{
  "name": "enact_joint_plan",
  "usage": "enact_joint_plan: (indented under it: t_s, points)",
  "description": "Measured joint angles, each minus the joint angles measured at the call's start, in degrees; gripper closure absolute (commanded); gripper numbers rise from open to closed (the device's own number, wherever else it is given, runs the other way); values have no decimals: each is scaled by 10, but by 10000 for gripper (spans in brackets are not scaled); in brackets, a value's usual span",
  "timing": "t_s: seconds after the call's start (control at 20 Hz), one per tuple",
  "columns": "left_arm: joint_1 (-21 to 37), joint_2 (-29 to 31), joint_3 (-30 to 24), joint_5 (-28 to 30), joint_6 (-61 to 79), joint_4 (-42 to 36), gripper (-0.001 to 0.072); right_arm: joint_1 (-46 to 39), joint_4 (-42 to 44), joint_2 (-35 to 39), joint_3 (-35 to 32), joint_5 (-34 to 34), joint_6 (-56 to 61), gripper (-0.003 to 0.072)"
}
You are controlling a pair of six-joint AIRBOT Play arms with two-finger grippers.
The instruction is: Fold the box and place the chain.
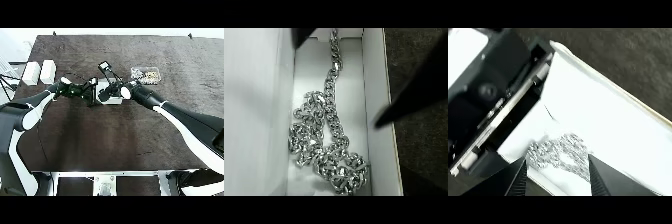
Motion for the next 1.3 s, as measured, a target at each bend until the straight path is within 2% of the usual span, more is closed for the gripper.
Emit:
enact_joint_plan:
  t_s: [0.25,0.3,0.45,0.7,0.95,1.0,1.15,1.2,1.25,1.3]
  points:
    - [0,0,0,0,0,0,178,-80,-30,49,-10,67,12,243]
    - [0,0,0,0,0,0,178,-107,-32,53,-18,74,25,178]
    - [0,0,0,0,0,0,178,-189,-19,51,-45,66,66,172]
    - [0,0,0,1,0,0,178,-268,104,-3,-56,3,47,182]
    - [0,0,0,1,0,0,178,-278,225,-86,-10,-27,-27,200]
    - [0,0,0,1,0,0,178,-276,246,-98,1,-30,-44,259]
    - [0,0,0,1,0,0,178,-272,286,-130,26,-37,-76,314]
    - [0,0,0,1,0,0,178,-272,293,-138,31,-42,-83,544]
    - [0,0,0,1,0,0,178,-273,298,-144,34,-47,-87,675]
    - [0,0,0,1,0,0,178,-275,304,-146,37,-50,-90,677]
